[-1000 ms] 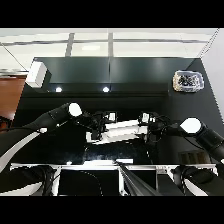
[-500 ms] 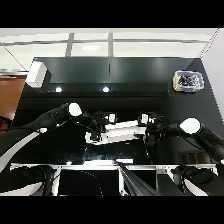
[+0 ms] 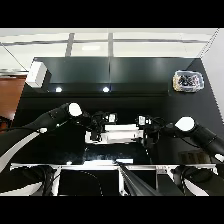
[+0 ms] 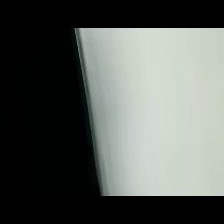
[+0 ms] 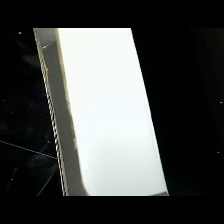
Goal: Fold the box and place the chain.
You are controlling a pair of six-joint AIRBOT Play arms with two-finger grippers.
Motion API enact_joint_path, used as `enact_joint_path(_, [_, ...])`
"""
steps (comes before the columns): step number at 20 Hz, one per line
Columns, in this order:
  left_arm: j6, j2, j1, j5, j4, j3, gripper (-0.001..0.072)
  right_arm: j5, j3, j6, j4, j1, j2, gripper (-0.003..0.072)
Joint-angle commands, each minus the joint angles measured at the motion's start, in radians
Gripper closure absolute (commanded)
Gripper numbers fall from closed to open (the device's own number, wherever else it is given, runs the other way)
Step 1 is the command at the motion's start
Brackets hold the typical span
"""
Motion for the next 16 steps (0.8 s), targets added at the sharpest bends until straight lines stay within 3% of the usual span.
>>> enact_joint_path(1, [0.0,0.001,0.0,0.002,-0.001,0.001,0.069,0.028,-0.001,-0.012,-0.03,0.022,-0.009,0.0065])
enact_joint_path(16, [0.0,0.0,0.0,0.003,-0.046,0.003,0.069,-0.072,-0.044,-0.041,-0.047,0.038,-0.061,0.0065])
